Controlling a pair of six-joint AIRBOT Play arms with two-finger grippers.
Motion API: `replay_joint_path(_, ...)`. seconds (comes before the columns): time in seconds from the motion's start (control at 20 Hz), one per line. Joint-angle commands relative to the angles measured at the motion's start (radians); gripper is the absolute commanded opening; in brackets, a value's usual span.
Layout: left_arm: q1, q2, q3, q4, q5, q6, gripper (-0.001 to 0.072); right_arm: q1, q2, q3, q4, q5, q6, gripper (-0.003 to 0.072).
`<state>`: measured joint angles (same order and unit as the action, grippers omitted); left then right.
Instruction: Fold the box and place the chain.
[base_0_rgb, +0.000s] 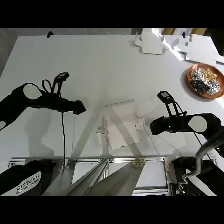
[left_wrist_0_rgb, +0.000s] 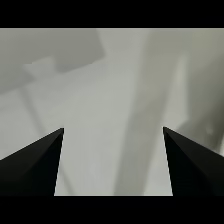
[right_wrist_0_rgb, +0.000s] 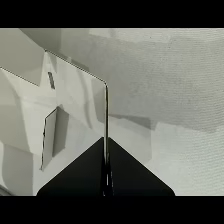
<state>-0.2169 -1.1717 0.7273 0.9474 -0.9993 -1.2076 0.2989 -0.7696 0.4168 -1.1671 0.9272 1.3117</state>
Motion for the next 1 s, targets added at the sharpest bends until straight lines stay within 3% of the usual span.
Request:
replay_joint_path(0.0, -0.044, -0.078, 0.0, -0.369, -0.027, 0.426, 0.0697, 0.001, 0.001, 0.0, 0.001, -0.002, 0.0, 0.0018)
replay_joint_path(0.25, -0.204, -0.177, 0.0, -0.447, -0.016, 0.717, 0.0698, 0.001, 0.001, 0.0, 0.001, -0.002, 0.0, 0.0018)
replay_joint_path(0.5, -0.251, -0.19, 0.0, -0.556, 0.073, 0.852, 0.0697, 0.001, 0.001, -0.001, 0.001, 0.0, 0.0, 0.0018)
replay_joint_path(0.75, -0.181, -0.188, 0.0, -0.5, 0.042, 0.795, 0.0697, 0.001, 0.001, 0.0, 0.001, 0.007, 0.0, 0.0018)
replay_joint_path(0.95, -0.039, -0.142, 0.0, -0.405, -0.181, 0.777, 0.0636, 0.001, 0.001, -0.001, 0.001, 0.007, 0.0, 0.0018)
